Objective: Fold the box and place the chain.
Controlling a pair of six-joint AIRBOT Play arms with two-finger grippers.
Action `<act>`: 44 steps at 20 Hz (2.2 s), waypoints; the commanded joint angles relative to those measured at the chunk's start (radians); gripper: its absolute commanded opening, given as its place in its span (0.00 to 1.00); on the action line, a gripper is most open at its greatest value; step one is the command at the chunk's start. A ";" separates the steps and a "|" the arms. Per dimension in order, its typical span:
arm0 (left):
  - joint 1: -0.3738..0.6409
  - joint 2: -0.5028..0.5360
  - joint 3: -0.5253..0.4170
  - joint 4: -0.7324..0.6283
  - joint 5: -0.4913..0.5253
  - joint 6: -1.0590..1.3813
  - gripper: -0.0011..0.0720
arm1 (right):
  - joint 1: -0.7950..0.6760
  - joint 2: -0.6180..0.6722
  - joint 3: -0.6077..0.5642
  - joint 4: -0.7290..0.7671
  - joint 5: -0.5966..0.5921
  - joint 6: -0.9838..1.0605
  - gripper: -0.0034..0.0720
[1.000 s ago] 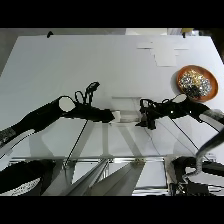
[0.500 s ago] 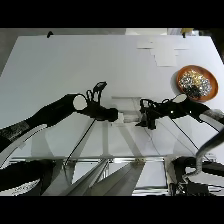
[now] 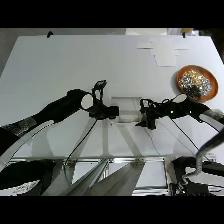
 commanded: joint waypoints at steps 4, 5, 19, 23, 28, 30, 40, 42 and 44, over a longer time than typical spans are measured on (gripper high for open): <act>-0.026 -0.027 0.105 0.104 -0.109 -0.141 0.55 | 0.000 0.001 0.000 0.000 0.000 -0.001 0.59; -0.035 -0.043 0.139 0.126 -0.159 -0.144 0.55 | 0.000 0.001 0.000 0.000 0.000 -0.001 0.59; -0.109 -0.306 0.398 0.171 -0.373 -0.322 0.54 | 0.000 0.001 0.000 0.000 -0.001 -0.001 0.59; -0.109 -0.307 0.397 0.219 -0.364 -0.338 0.46 | 0.000 0.001 0.000 0.000 0.000 -0.001 0.59; -0.114 -0.307 0.377 0.227 -0.353 -0.365 0.43 | 0.000 0.001 0.000 0.000 0.000 -0.001 0.59; -0.117 -0.307 0.361 0.227 -0.354 -0.364 0.32 | 0.000 0.001 0.000 0.000 0.000 -0.001 0.59; -0.129 -0.307 0.360 0.235 -0.327 -0.366 0.03 | 0.000 0.001 0.000 0.000 0.000 -0.001 0.59; -0.128 -0.307 0.360 0.235 -0.327 -0.366 0.15 | 0.000 0.001 0.000 0.000 0.000 -0.001 0.59; -0.128 -0.306 0.360 0.235 -0.328 -0.364 0.16 | 0.000 0.001 0.000 0.000 0.000 -0.001 0.59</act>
